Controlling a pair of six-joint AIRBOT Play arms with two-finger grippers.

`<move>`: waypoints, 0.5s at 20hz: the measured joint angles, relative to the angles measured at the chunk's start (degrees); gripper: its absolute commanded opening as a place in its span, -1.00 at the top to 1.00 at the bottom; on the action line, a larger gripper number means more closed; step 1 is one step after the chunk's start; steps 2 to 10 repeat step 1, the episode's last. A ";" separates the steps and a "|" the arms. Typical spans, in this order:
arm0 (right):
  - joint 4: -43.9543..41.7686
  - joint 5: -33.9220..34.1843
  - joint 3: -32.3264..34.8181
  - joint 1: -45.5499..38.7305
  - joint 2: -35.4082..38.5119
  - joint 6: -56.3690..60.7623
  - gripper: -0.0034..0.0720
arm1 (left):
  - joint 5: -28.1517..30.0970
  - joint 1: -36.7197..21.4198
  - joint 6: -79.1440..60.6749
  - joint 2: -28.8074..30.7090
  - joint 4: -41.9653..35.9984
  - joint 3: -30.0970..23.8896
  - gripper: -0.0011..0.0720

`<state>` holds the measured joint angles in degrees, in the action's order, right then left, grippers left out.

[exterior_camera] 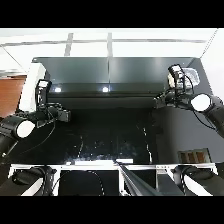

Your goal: Fold the box and place the chain.

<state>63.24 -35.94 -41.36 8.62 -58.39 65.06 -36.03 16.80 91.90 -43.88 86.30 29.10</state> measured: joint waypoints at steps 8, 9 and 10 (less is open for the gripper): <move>0.00 0.00 0.00 0.00 0.00 0.00 0.87 | 0.00 0.00 0.00 0.00 0.00 0.00 0.91; 0.00 0.00 0.00 0.00 0.00 0.00 0.87 | 0.00 0.00 0.00 0.00 0.00 0.00 0.91; 0.00 0.00 0.00 0.00 0.00 0.00 0.87 | 0.00 0.00 0.00 0.00 0.00 0.00 0.91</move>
